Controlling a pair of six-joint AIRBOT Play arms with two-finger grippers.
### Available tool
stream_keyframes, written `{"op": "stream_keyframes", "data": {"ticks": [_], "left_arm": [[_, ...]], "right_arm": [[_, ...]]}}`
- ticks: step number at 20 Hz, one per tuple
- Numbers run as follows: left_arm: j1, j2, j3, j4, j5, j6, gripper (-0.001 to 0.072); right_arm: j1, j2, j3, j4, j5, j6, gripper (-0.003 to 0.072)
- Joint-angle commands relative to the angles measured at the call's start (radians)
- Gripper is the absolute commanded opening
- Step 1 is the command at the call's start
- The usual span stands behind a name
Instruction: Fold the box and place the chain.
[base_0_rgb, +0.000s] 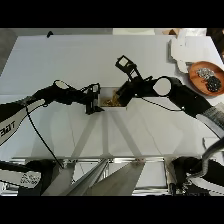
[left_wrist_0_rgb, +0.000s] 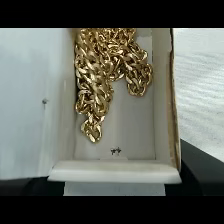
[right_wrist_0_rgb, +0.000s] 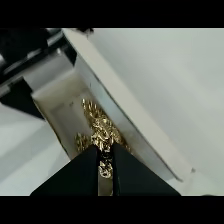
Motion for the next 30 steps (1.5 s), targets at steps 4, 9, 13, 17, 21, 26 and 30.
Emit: {"op": "stream_keyframes", "data": {"ticks": [4,9,13,17,21,26,30], "left_arm": [[0.0,0.001,0.0,0.0,0.0,0.0,0.028],[0.0,0.0,0.0,0.0,0.0,0.0,0.028],[0.0,0.0,0.0,0.0,0.0,0.0,0.028],[0.0,0.001,0.0,0.0,0.0,0.0,0.028],[0.0,0.001,0.0,0.0,0.0,0.0,0.028],[0.0,0.0,0.0,0.0,0.0,0.0,0.028],[0.0,0.001,0.0,0.0,0.0,0.0,0.028]], "right_arm": [[0.001,-0.007,-0.039,-0.026,0.01,0.032,0.036],[-0.075,0.084,-0.039,0.04,0.087,-0.122,0.0358],[-0.308,0.092,-0.04,0.239,0.322,-0.611,0.0359],[-0.424,0.007,-0.055,0.254,0.351,-0.909,0.053],[-0.403,-0.157,-0.057,0.323,0.346,-1.085,0.0546],[-0.353,-0.278,-0.057,0.488,0.345,-1.39,0.0546],[-0.326,-0.316,-0.057,0.505,0.338,-1.41,0.053]]}}
